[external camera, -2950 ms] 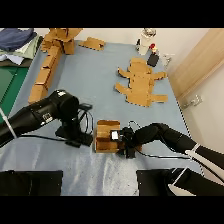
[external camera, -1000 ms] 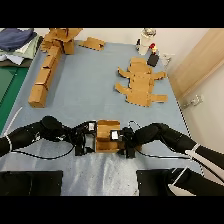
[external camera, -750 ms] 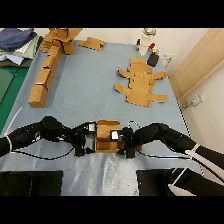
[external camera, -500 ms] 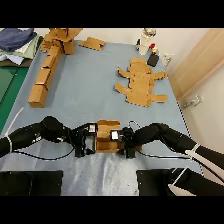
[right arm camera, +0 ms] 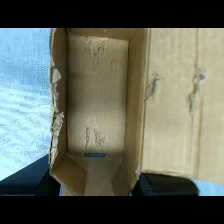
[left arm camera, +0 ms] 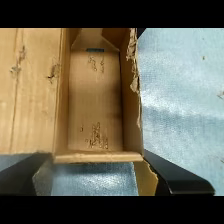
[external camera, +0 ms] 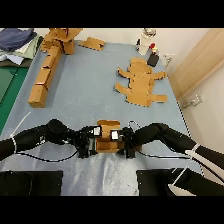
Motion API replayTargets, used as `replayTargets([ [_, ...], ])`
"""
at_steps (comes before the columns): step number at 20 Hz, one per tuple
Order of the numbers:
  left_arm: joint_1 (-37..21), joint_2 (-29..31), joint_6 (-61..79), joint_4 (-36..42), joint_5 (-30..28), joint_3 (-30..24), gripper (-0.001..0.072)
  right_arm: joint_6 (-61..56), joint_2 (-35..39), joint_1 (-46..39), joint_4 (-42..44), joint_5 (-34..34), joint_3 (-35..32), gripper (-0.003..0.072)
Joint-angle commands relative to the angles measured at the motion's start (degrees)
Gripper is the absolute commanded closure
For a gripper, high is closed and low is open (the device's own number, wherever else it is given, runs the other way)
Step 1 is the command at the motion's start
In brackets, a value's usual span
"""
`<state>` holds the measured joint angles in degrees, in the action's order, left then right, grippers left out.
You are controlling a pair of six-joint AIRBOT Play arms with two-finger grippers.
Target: Fold the box.
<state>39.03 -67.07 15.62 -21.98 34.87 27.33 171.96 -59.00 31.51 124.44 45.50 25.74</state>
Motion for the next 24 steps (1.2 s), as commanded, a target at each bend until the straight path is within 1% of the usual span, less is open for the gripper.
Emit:
replayTargets([
  [1,1.4,-0.1,0.0,0.2,-2.0,0.0,0.0017,0.0,0.0,0.0,0.0,0.0,0.0,0.0171],
  [9,1.7,-0.5,0.1,0.1,-2.0,0.0,0.0019,0.0,0.0,0.0,0.0,0.0,0.0,0.0172],
  [10,1.7,-0.5,0.1,0.1,-1.9,0.0,0.013,0.0,0.0,0.0,0.0,0.0,0.0,0.0171],
  [11,1.7,-0.5,0.1,0.1,-1.9,0.0,0.0156,0.0,0.0,0.0,0.0,0.0,0.0,0.0172],
  [13,1.7,-0.5,0.1,0.1,-1.9,0.0,0.0156,0.0,0.0,0.0,0.0,0.0,0.0,0.0171],
  [14,1.7,-0.5,0.1,0.1,-2.0,0.0,0.0189,0.0,0.0,0.0,0.0,0.0,0.0,0.0172],
  [15,1.7,-0.5,0.1,0.1,-2.0,0.0,0.029,0.0,0.0,0.0,0.0,0.0,0.0,0.0172],
  [24,1.7,-0.4,0.0,0.1,-1.9,0.0,0.0292,0.0,0.0,0.0,0.0,0.0,0.0,0.0172],
])
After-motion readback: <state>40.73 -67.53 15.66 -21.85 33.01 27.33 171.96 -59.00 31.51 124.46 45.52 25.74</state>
